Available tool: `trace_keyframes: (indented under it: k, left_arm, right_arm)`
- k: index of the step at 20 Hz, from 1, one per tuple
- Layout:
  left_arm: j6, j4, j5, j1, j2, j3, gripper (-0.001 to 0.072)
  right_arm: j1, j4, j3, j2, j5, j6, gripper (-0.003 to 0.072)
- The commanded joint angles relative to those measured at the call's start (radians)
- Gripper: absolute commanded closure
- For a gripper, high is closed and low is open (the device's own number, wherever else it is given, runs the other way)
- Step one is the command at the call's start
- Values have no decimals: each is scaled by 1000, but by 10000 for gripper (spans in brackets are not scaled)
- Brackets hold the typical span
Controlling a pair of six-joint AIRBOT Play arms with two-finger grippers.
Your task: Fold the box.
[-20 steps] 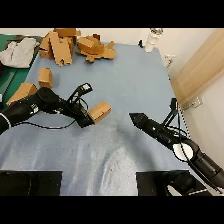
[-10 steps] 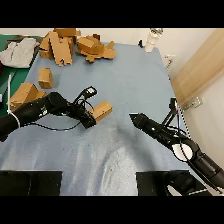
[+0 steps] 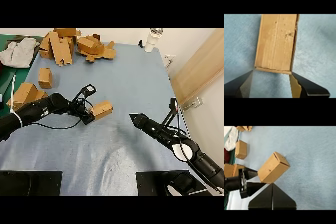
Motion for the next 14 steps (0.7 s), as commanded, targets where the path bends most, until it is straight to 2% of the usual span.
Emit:
trace_keyframes:
  k: [1,14]
  left_arm:
    - [21,26,40,0,-10,1,9]
    - [197,29,81,-50,-31,1,10]
  right_arm:
    - [0,1,1,1,-1,0,686]
    - [0,1,1,1,-1,0,686]
